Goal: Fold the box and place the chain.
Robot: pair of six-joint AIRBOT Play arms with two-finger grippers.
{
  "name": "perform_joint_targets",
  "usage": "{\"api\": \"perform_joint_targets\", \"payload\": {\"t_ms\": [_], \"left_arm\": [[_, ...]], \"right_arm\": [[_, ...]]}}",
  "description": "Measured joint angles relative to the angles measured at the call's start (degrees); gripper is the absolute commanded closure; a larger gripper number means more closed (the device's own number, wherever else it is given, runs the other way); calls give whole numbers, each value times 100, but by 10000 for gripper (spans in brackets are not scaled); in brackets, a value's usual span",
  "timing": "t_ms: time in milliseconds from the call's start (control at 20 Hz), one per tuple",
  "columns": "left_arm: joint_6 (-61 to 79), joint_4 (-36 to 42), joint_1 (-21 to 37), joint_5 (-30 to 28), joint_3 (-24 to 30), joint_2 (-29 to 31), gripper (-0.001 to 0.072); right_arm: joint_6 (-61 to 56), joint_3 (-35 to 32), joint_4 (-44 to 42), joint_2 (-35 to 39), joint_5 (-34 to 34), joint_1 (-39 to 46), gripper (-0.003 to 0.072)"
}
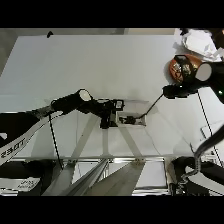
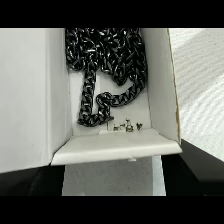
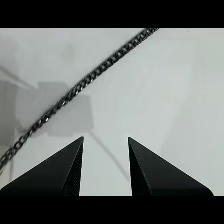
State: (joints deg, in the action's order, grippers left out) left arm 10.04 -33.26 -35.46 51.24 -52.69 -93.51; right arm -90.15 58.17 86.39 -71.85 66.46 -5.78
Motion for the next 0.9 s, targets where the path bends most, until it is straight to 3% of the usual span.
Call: {"api": "perform_joint_targets", "payload": {"t_ms": [450,800,850,900], "left_arm": [[0,0,0,0,0,2,371],[-2,0,0,2,0,2,371],[-2,0,0,0,0,0,371],[-2,0,0,2,0,2,371]], "right_arm": [[-684,452,57,-1563,-490,-306,362],[-901,542,81,-1871,-385,-350,369],[-933,544,81,-1886,-385,-350,405],[-955,551,87,-1906,-380,-350,503]]}}
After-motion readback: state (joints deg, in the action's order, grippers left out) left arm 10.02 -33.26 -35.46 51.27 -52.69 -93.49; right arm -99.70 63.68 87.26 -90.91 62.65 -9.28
